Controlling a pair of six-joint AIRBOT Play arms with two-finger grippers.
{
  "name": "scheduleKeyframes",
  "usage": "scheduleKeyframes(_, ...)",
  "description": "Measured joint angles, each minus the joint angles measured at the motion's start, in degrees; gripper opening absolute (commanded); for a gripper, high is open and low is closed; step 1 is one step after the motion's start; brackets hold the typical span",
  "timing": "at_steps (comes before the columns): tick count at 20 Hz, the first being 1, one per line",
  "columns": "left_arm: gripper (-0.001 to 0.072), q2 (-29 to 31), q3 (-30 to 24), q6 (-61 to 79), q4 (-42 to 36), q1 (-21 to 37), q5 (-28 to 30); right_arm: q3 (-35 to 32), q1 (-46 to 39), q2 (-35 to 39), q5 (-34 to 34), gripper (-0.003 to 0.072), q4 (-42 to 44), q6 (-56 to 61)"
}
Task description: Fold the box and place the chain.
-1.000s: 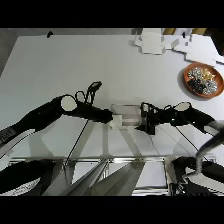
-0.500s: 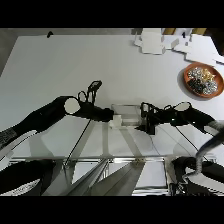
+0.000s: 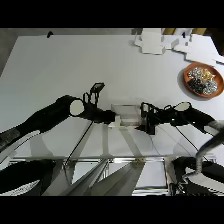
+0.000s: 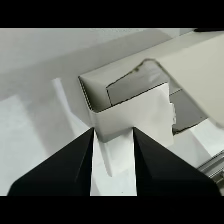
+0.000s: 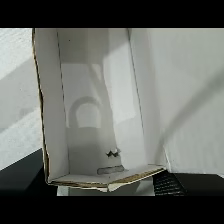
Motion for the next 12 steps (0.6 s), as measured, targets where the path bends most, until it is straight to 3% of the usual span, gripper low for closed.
scheduleKeyframes(12, 0.0277, -3.4, 4.0, -8.4, 4.0, -2.0, -3.6, 0.0, 0.0, 0.0, 0.0, 0.0410, 0.0, 0.2)
